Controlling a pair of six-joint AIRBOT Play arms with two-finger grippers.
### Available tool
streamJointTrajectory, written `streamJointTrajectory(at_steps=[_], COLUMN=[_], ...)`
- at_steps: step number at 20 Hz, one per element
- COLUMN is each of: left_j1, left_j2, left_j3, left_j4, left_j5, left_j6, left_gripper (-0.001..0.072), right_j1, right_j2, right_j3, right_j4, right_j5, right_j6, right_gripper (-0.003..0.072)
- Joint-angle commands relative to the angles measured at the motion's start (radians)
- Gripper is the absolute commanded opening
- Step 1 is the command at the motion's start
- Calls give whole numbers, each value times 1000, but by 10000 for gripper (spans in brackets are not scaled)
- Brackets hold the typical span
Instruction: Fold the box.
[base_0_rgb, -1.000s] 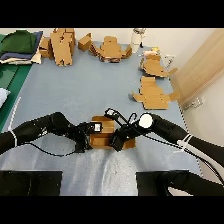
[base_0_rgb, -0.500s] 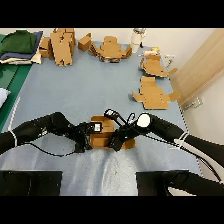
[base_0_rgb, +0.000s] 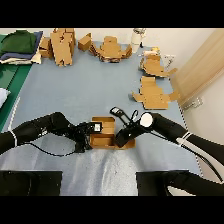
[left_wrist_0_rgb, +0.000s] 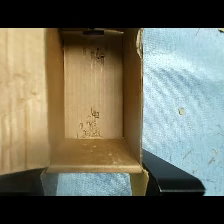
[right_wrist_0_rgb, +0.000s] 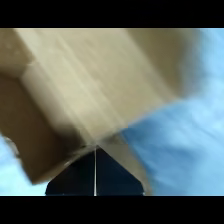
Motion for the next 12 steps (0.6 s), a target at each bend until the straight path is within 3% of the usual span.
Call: streamJointTrajectory(at_steps=[1,5,8,12], left_j1=[0,0,0,0], left_j2=[1,1,1,1], left_j3=[0,0,0,0], left_j4=[1,1,0,1], left_j5=[0,1,1,1], left_j6=[0,0,0,0], left_gripper=[357,356,356,356], right_j1=[-61,-153,-229,-253], right_j2=[66,205,246,245], right_j3=[0,0,-11,-114], right_j4=[-87,-266,-442,-270], right_j5=[14,82,196,155], right_j6=[166,447,698,681], right_gripper=[4,4,4,4])
